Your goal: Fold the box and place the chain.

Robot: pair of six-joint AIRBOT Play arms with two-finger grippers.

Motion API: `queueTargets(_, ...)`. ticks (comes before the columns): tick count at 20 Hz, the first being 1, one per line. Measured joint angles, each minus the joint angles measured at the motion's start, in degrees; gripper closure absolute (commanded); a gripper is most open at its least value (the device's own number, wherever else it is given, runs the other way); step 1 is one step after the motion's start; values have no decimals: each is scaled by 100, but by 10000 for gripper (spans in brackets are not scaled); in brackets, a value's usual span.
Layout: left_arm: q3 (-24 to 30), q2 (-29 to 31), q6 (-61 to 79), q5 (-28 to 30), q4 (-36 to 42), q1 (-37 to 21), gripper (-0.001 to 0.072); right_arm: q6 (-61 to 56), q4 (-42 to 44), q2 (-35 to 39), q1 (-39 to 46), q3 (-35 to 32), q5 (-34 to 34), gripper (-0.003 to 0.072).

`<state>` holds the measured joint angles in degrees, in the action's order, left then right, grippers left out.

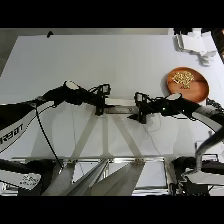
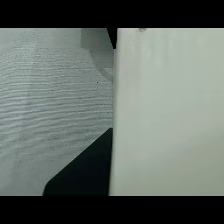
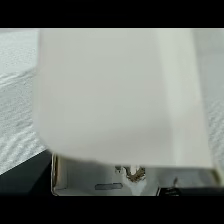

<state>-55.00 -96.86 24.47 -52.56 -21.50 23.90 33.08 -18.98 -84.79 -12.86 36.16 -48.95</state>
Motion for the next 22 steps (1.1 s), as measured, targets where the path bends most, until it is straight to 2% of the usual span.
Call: queueTargets(22,0,0,-28,-37,9,0,688,22,-9,-13,-9,0,-2,168)
